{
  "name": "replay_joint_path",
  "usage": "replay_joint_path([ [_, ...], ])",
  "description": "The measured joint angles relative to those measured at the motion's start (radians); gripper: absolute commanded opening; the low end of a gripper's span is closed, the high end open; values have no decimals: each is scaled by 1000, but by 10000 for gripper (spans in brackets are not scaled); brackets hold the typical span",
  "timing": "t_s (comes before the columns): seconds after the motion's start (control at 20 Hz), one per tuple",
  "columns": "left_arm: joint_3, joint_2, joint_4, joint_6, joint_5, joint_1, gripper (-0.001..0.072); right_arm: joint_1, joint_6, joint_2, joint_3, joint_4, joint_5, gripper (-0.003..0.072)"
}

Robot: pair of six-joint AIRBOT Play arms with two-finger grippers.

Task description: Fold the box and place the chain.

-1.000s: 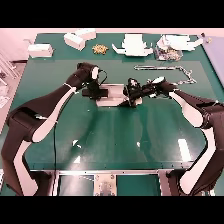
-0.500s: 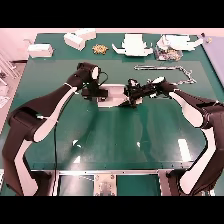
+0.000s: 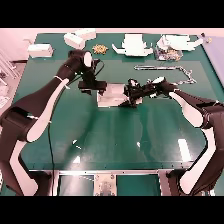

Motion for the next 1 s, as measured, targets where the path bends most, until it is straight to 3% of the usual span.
replay_joint_path([
  [0.4, -47, 154, -159, 336, -79, 132, 636, 0, 1, 0, 0, 0, 0, 476],
  [0.7, -307, 214, -523, 977, -7, 334, 636, 0, 1, 0, 0, 0, 1, 476],
  [1.0, -499, 219, -668, 1408, 153, 398, 635, 0, 1, 0, 0, 1, 1, 476],
])
